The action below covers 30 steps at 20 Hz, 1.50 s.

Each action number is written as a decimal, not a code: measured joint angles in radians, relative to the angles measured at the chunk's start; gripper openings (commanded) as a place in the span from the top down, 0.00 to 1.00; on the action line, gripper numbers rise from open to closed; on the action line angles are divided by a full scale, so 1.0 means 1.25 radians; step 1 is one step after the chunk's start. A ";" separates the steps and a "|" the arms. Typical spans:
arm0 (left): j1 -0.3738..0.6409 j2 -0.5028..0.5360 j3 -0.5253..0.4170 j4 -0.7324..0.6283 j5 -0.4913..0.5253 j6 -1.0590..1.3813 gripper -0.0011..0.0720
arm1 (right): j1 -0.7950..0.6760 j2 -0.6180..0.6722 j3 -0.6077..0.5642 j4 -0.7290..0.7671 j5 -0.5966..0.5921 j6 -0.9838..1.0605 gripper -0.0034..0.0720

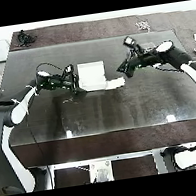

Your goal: Fold the box and place the chain.

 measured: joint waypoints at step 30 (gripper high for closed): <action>0.000 0.000 0.000 0.000 0.000 0.001 0.27 | 0.069 -0.151 0.125 0.012 0.136 0.544 0.66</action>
